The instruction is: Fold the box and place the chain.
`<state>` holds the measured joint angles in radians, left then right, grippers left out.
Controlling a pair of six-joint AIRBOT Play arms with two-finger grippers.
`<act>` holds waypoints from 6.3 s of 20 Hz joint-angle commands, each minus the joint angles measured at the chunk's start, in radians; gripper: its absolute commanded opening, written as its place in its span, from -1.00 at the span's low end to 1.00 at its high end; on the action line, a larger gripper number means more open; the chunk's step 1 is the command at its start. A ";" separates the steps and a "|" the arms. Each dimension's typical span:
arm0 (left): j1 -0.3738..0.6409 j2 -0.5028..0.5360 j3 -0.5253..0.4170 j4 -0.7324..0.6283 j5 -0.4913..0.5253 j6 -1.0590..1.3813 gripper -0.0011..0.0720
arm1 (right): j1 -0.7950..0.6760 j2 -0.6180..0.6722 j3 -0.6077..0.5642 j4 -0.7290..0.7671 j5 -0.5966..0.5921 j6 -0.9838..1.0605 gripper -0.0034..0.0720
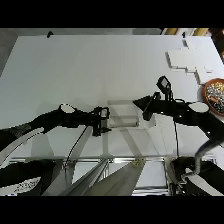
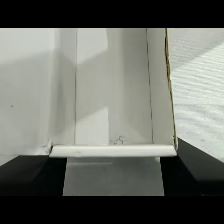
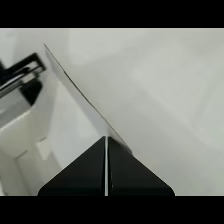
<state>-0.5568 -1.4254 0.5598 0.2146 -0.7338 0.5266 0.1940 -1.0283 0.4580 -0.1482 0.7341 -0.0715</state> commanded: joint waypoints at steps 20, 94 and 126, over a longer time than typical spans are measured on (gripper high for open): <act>0.000 0.000 0.000 0.000 0.000 0.000 -0.78 | 0.000 0.245 0.008 -0.932 0.154 0.139 -0.87; 0.000 0.000 0.000 0.000 0.000 0.000 -0.78 | -0.220 -0.051 -0.091 -0.491 0.237 1.135 -0.87; 0.000 0.000 0.000 0.000 0.000 0.000 -0.78 | 0.318 -0.015 0.116 -1.076 0.081 1.933 0.16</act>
<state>-0.5564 -1.4254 0.5598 0.2153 -0.7361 0.5278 0.4828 -1.0271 0.5579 -1.0920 0.7979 1.7050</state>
